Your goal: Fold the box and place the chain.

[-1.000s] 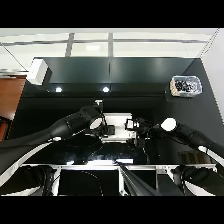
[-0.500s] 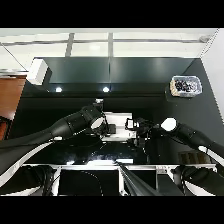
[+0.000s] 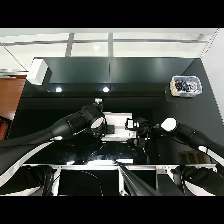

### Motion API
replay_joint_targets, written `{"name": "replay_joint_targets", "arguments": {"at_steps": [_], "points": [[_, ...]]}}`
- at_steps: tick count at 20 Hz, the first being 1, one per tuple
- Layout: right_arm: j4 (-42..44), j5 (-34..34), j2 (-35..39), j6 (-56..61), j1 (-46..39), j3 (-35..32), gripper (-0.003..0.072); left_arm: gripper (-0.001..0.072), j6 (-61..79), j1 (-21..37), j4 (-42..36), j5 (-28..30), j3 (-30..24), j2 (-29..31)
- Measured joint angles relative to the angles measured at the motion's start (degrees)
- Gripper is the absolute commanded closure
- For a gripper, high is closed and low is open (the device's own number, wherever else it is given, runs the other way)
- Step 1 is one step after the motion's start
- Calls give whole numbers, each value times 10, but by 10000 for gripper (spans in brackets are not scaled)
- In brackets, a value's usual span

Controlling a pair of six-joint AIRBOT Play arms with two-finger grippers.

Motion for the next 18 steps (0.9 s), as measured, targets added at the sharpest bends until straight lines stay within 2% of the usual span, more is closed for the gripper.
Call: {"name": "replay_joint_targets", "arguments": {"at_steps": [2,3,4,8,14,18], "points": [[0,0,0,0,0,0,239,687,2,0,1,0,0,0],[0,0,0,0,0,0,48,687,3,0,2,0,0,0],[0,1,0,2,0,0,9,687,5,0,2,1,0,0],[-14,14,9,24,0,1,9,687,12,0,4,4,0,0],[-123,58,71,108,-1,7,10,685,13,0,9,-1,0,3],[-146,55,83,121,3,7,11,685,13,0,12,-2,0,3]]}}
